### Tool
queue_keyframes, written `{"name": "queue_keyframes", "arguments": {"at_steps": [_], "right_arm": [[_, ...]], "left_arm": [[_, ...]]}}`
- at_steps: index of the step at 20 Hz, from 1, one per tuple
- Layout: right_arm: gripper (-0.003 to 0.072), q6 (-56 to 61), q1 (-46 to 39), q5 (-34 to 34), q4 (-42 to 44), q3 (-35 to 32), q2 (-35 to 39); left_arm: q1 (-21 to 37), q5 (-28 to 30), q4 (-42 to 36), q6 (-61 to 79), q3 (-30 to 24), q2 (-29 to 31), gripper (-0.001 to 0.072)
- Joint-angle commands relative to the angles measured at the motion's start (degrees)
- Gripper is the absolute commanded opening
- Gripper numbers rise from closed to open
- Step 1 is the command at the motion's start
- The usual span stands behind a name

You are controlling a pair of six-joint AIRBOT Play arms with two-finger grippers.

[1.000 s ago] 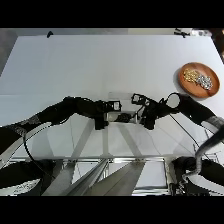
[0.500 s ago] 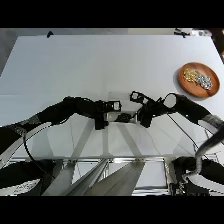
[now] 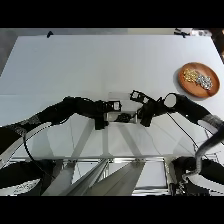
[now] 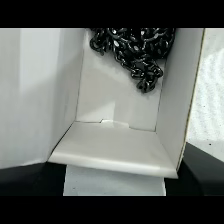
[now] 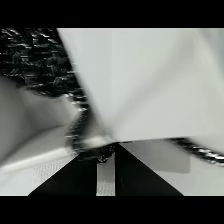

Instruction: Fold the box and place the chain.

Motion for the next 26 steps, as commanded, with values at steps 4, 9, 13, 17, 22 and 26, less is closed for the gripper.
{"name": "queue_keyframes", "arguments": {"at_steps": [4, 9, 13, 17, 22, 26], "right_arm": [[0.0017, 12.87, -0.11, -1.33, -13.68, 0.20, 14.88], [0.0016, 13.00, -0.11, -2.47, -10.95, 0.24, 28.26], [0.0016, 11.04, 1.97, -5.57, -4.00, 0.46, 34.86], [0.0017, 11.02, 7.98, -7.52, -0.48, 0.63, 37.20], [0.0017, 11.78, 10.78, -9.40, -0.42, 0.61, 35.41], [0.0017, 12.81, 10.78, -7.06, 0.11, 0.61, 27.02]], "left_arm": [[0.02, 0.02, 0.00, 0.00, -0.02, 0.02, 0.0396], [0.02, 0.04, 0.00, 0.00, -0.02, 0.02, 0.0396], [0.00, 0.02, 0.00, 0.00, -0.02, 0.02, 0.0396], [0.00, 0.02, 0.00, 0.00, -0.02, 0.02, 0.0396], [0.02, 0.00, 0.00, 0.00, -0.02, 0.02, 0.0396], [0.02, 0.02, 0.00, 0.00, -0.02, 0.02, 0.0396]]}}
